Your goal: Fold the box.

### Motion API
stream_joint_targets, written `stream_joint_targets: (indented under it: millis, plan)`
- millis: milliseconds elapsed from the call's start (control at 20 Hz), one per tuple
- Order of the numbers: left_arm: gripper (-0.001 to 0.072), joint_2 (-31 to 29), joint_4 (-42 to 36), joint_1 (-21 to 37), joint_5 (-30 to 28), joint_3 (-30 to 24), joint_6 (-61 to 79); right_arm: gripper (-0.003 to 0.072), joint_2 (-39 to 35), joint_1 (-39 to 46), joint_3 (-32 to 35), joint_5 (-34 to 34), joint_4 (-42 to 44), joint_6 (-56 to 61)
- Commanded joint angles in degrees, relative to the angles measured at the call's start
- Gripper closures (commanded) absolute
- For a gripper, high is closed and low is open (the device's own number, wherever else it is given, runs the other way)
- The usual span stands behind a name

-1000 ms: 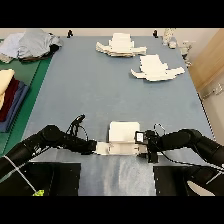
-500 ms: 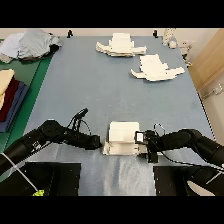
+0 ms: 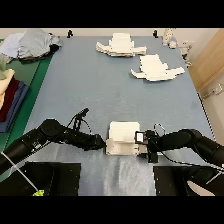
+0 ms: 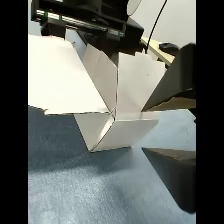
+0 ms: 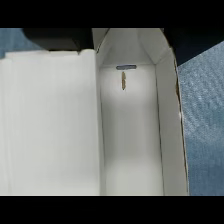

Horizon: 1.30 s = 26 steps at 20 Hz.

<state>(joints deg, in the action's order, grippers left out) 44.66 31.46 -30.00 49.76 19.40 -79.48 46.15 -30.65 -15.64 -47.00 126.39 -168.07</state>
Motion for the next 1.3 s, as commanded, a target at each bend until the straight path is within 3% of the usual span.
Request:
stream_joint_targets:
  millis: [0,200,300,500,600,950,1250]
  plan:
    - [0.0363,0.02,-1.57,-0.04,-1.40,0.07,0.11,0.0165,-0.04,-0.04,0.00,0.02,0.02,0.02]
    - [0.0360,0.02,-3.52,-0.48,-3.15,0.50,-0.04,0.0165,-0.04,-0.04,0.00,0.02,0.02,0.02]
    - [0.0361,0.02,-0.33,-2.99,-3.87,2.23,-3.74,0.0165,-0.04,-0.04,0.00,0.02,0.00,0.02]
    - [0.0360,0.04,21.51,-11.80,-4.55,7.26,-25.75,0.0165,-0.04,-0.04,0.00,0.02,0.02,0.02]
    - [0.0361,0.09,27.54,-15.72,-4.57,9.11,-33.24,0.0165,-0.04,-0.04,0.00,0.02,0.00,0.02]
    - [0.0360,8.13,31.04,-22.99,-4.70,15.93,-39.74,0.0165,-0.04,-0.04,0.00,0.02,0.00,0.02]
    - [0.0359,12.41,35.12,-26.49,-0.20,20.09,-46.18,0.0165,-0.04,-0.04,0.00,0.02,0.00,0.02]
